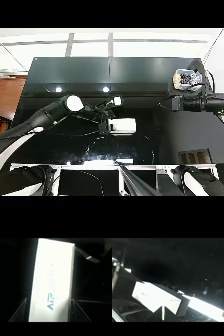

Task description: Fold the box and place the chain.

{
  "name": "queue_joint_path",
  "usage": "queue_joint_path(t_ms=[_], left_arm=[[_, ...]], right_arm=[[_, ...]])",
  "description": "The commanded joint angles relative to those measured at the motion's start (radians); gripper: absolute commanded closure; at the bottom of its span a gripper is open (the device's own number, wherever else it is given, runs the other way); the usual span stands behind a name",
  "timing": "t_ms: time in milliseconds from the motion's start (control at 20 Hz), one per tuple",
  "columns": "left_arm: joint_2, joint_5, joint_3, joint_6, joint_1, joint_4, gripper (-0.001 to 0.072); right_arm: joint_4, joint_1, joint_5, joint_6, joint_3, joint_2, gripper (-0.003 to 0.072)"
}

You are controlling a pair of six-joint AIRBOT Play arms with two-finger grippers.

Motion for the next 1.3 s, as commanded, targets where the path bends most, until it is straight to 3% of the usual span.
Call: queue_joint_path(t_ms=[0, 850, 1250], left_arm=[[-0.043, 0.080, 0.019, 0.026, -0.035, 0.002, 0.0001], [-0.055, 0.068, 0.047, 0.041, -0.054, 0.003, 0.0001], [-0.072, -0.023, 0.067, 0.039, -0.054, 0.003, 0.0001]], right_arm=[[-0.001, -0.001, -0.002, -0.005, 0.001, 0.000, 0.0644], [0.000, -0.001, -0.026, -0.019, 0.001, 0.000, 0.0645], [0.000, -0.001, -0.026, -0.019, 0.001, 0.000, 0.0645]])
